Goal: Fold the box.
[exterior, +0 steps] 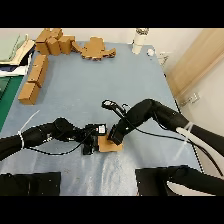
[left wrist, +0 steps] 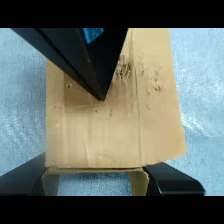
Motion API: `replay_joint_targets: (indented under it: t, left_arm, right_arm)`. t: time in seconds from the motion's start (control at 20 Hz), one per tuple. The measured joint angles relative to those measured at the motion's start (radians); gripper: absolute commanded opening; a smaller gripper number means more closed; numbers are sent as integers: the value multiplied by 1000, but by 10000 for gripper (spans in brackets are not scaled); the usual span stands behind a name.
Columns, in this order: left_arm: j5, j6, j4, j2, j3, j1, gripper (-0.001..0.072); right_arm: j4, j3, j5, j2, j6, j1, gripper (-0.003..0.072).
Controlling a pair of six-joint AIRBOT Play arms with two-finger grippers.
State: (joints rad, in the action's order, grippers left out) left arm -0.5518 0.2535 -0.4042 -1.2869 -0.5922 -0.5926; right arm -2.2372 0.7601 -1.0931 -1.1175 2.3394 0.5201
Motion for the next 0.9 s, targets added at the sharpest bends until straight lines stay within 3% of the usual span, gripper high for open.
replay_joint_targets:
  t: [0.3,0.35,0.45,0.55,0.65,0.7,0.9]
  left_arm:
    - [0,0,0,0,0,0,462]
    - [0,0,0,0,0,0,462]
    - [0,0,0,0,0,0,462]
    - [0,0,0,0,0,0,462]
    - [0,0,0,0,0,0,462]
    - [0,0,0,0,0,0,462]
    - [0,0,0,0,0,0,462]
  right_arm:
    - [100,-142,220,224,75,80,6]
    - [107,-167,250,256,93,93,58]
    - [118,-212,300,312,134,117,282]
    - [123,-245,327,352,199,139,379]
    - [124,-263,341,372,270,150,392]
    - [121,-268,345,378,302,152,440]
    - [113,-279,358,382,392,158,440]
